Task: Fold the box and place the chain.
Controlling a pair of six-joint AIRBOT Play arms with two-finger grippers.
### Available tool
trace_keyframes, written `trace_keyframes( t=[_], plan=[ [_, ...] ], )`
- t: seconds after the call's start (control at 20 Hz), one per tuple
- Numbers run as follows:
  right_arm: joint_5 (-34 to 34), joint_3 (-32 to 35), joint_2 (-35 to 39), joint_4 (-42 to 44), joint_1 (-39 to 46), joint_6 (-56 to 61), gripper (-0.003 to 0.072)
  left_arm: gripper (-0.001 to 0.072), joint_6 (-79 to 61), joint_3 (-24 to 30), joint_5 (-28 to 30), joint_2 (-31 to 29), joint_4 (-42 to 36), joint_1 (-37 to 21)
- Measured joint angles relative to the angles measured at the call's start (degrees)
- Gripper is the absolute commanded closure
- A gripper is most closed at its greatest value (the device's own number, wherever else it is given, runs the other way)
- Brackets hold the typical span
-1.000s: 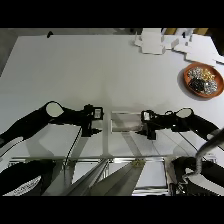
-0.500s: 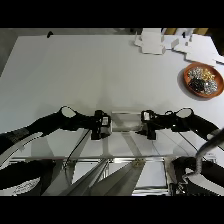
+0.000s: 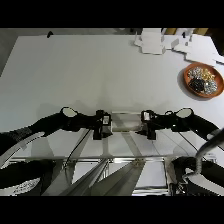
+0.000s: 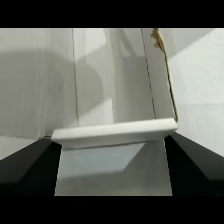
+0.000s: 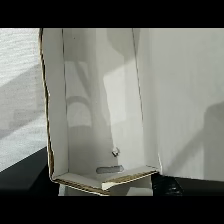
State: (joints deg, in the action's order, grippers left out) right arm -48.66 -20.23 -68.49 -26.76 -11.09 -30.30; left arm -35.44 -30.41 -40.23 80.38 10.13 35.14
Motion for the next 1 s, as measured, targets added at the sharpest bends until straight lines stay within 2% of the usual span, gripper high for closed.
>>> trace_keyframes(
  t=[0.55,0.6,0.75,0.8,1.0],
  plan=[
    [0.0,0.0,0.0,0.0,0.0,0.0,0.0255,0.0017,-4.4,0.0,-0.1,0.3,-4.5,1.2],
    [0.0,0.0,0.0,0.0,0.0,0.0,0.0255,0.0085,-4.5,0.0,0.2,0.3,-4.5,1.4],
    [0.2,0.0,0.0,0.0,0.0,0.0,0.0255,0.0580,-4.5,0.0,0.8,0.3,-4.6,1.9],
    [0.2,0.0,0.0,0.0,0.0,0.0,0.0255,0.0690,-4.5,0.0,1.0,0.3,-4.7,1.9],
    [0.1,0.0,0.0,0.0,0.0,0.0,0.0255,0.0698,-4.6,0.0,1.3,0.3,-4.7,2.1]
  ],
)
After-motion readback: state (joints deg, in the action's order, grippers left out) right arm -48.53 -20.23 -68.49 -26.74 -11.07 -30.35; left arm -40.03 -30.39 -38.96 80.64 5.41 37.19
